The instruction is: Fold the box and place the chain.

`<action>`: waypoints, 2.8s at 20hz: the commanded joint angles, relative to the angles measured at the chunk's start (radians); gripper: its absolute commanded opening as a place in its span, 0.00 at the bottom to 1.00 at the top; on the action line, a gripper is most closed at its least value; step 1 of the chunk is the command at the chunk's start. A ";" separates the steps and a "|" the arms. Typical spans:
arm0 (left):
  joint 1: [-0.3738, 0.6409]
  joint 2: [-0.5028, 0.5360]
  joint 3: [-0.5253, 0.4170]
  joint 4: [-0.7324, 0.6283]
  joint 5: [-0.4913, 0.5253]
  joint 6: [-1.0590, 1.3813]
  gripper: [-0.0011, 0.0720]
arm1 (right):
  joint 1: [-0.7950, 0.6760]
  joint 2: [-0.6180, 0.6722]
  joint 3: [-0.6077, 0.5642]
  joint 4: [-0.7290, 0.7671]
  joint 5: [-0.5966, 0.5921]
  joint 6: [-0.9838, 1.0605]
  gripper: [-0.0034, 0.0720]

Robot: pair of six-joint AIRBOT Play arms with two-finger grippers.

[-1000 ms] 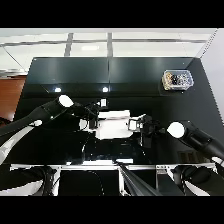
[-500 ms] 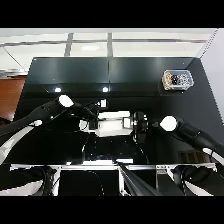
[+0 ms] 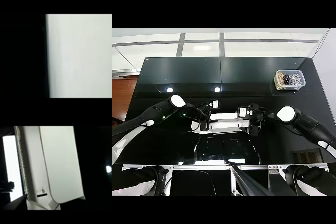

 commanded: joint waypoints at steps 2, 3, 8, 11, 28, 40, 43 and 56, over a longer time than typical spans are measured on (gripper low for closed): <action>0.000 0.000 0.001 -0.001 -0.008 0.000 0.05 | -0.007 -0.029 -0.001 0.104 0.030 -0.071 0.98; 0.000 0.000 0.001 -0.001 -0.007 0.000 0.05 | -0.007 -0.043 -0.004 0.148 0.050 -0.117 0.98; 0.000 0.000 0.001 -0.002 -0.008 0.000 0.05 | -0.007 -0.120 -0.023 0.226 0.074 -0.257 0.98; 0.000 0.000 0.001 -0.002 -0.008 0.000 0.05 | -0.010 -0.150 -0.027 0.227 0.051 -0.315 0.98; 0.000 0.000 0.001 -0.002 -0.007 0.000 0.05 | 0.010 -0.208 -0.016 0.144 -0.009 -0.220 0.98; 0.001 0.023 0.013 0.049 -0.048 -0.013 0.41 | 0.010 -0.208 -0.015 0.143 -0.008 -0.220 0.67; 0.017 0.117 0.025 0.214 -0.048 -0.263 0.98 | 0.010 -0.208 -0.015 0.143 -0.008 -0.220 0.67; 0.153 0.240 -0.079 -0.101 -0.373 -0.695 0.05 | 0.010 -0.208 -0.015 0.143 -0.008 -0.220 0.22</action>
